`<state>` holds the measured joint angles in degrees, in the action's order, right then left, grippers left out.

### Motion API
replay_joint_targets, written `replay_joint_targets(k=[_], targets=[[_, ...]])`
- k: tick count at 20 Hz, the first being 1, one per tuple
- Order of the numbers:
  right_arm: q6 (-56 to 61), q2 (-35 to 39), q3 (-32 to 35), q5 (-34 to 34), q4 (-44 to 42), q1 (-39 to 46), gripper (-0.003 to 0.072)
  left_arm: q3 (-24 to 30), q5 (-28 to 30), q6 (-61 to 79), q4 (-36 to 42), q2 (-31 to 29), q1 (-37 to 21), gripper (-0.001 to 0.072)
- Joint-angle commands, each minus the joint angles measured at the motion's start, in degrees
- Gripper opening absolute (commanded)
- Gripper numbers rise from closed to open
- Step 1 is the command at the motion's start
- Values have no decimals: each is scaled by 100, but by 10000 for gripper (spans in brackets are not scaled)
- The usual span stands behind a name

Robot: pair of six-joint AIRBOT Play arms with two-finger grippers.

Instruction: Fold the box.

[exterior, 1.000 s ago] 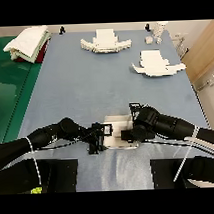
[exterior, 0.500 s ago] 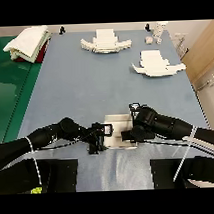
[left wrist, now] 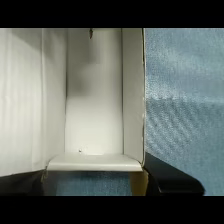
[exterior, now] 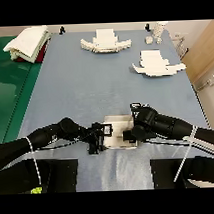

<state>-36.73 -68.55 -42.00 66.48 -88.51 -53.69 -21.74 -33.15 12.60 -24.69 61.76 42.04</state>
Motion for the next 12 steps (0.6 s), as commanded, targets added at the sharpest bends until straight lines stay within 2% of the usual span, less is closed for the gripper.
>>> replay_joint_targets(k=[1, 6, 12], targets=[[-79, 7, -118, -39, -146, 0, 366, -4, 2, -2, 4, 0, 2, 442], [-76, 7, -437, 551, 33, 9, 365, -4, 2, -2, 4, 0, 2, 442], [-26, 13, -446, 761, 24, -2, 365, -4, 2, -2, 4, 0, 2, 441]])
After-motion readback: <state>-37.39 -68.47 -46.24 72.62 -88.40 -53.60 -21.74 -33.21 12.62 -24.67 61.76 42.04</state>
